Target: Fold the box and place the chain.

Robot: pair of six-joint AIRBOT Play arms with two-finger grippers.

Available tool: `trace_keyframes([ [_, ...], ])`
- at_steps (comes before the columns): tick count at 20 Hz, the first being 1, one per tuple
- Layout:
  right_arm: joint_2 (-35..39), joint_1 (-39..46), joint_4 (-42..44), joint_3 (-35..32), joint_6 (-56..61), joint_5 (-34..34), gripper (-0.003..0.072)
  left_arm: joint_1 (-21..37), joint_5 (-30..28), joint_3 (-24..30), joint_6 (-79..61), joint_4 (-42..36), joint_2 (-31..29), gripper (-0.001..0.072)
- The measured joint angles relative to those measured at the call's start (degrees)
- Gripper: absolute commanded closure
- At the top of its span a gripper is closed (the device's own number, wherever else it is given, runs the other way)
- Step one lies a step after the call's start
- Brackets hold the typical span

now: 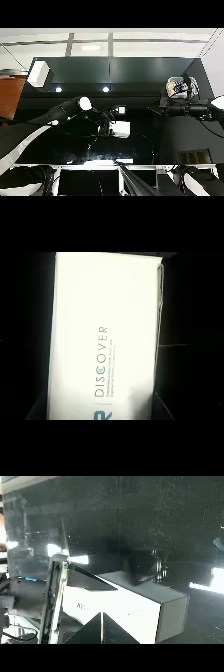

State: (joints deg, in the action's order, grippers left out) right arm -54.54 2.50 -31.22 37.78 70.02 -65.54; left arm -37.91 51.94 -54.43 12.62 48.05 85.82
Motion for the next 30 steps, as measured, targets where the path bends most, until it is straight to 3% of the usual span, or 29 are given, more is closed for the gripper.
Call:
trace_keyframes([
  [5,0.00,0.00,0.00,0.00,0.02,0.20,0.0654,0.37,0.74,0.04,9.33,6.78,-1.60,0.0339],
  [8,0.00,0.00,-0.07,0.00,0.02,0.00,0.0654,5.46,3.21,0.09,16.87,11.74,-5.05,0.0333],
  [11,0.00,0.00,-0.35,0.00,0.00,-0.02,0.0654,15.52,6.91,0.04,25.44,17.33,-9.09,0.0284],
  [16,0.00,0.00,-0.52,0.00,-0.48,0.42,0.0654,40.81,8.92,0.04,42.03,24.09,-12.33,0.0286],
  [19,0.00,0.00,-0.57,0.00,-0.72,1.33,0.0654,52.81,7.56,0.04,46.62,25.29,-12.09,0.0286],
  [22,0.02,0.00,-0.57,0.00,-0.83,2.21,0.0654,60.67,4.04,0.00,47.56,25.99,-11.26,0.0286],
  [26,0.02,0.00,-0.61,0.00,-0.83,2.56,0.0654,64.81,-4.17,-0.94,46.84,26.08,-9.03,0.0287],
  [30,0.02,0.00,-0.61,0.00,-0.85,2.78,0.0654,65.05,-8.13,-6.01,44.81,25.90,-3.34,0.0286],
])
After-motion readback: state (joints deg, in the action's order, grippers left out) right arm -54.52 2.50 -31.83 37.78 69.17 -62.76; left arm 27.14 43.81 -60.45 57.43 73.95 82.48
